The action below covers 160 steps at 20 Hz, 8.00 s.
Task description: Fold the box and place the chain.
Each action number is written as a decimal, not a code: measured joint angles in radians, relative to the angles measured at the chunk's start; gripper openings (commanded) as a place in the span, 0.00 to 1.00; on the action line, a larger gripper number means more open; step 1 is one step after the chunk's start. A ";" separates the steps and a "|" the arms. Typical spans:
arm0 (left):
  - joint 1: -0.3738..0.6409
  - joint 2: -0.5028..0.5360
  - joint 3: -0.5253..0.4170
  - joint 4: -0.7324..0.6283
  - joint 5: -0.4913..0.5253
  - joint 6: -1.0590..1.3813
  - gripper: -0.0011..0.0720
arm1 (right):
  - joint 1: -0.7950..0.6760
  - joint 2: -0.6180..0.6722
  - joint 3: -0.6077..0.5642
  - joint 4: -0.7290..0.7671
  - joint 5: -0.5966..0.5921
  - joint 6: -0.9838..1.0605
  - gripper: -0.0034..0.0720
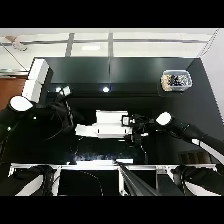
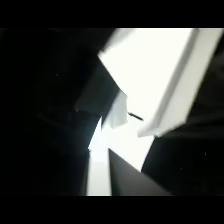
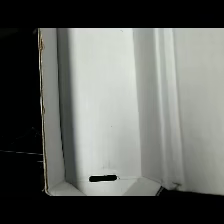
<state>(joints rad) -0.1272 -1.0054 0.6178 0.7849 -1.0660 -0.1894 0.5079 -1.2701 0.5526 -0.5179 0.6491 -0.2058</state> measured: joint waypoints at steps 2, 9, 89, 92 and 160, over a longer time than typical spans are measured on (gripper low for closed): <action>-0.029 0.003 -0.037 0.008 0.006 0.056 0.96 | 0.000 0.000 0.000 0.000 0.000 0.000 0.69; -0.197 -0.069 -0.103 0.016 0.197 0.216 0.97 | 0.000 0.000 0.000 0.000 0.000 0.000 0.69; 0.121 -0.337 -0.002 -0.229 -0.240 -0.710 0.99 | 0.000 0.000 0.000 0.000 0.000 0.000 0.69; 0.057 -0.283 0.013 -0.185 -0.182 -0.768 0.99 | 0.000 0.000 0.000 0.000 0.000 0.000 0.69; -0.706 -0.412 0.348 0.737 0.030 -2.127 0.05 | 0.000 0.000 0.000 0.000 0.000 0.003 0.69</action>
<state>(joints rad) -0.8333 -1.4178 0.9657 1.5223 -1.0363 -2.3161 0.5079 -1.2701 0.5526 -0.5175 0.6487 -0.2031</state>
